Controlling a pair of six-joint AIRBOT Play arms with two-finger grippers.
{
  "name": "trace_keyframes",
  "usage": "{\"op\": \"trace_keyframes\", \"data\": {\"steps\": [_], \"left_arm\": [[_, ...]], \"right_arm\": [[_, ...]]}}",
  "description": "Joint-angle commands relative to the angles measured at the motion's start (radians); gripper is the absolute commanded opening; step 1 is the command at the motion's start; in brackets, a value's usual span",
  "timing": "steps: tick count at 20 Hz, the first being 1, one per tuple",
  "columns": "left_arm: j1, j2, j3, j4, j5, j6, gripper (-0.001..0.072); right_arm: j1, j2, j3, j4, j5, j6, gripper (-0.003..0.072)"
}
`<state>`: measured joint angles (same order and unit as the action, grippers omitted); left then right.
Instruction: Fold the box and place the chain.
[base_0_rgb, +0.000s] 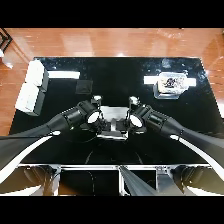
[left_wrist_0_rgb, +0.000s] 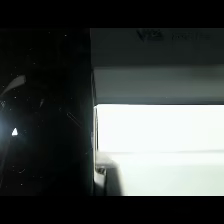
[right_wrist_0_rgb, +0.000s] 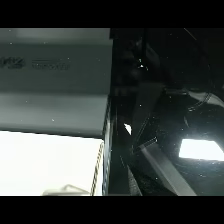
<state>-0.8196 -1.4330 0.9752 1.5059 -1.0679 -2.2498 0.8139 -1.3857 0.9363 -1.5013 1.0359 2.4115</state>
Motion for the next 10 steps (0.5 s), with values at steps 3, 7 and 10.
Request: {"op": "trace_keyframes", "data": {"steps": [3,7,10], "left_arm": [[-0.001,-0.001,0.0,0.0,0.011,0.0,0.0023],[-0.001,-0.001,0.0,0.0,0.011,0.0,0.0023],[-0.001,-0.001,0.0,0.0,0.012,0.0,0.0023]], "right_arm": [[0.0,-0.007,0.001,-0.003,-0.01,-0.002,0.0299],[0.001,-0.025,0.001,0.007,-0.008,-0.004,0.0231],[0.001,-0.026,0.001,0.005,-0.011,-0.007,0.0192]]}}
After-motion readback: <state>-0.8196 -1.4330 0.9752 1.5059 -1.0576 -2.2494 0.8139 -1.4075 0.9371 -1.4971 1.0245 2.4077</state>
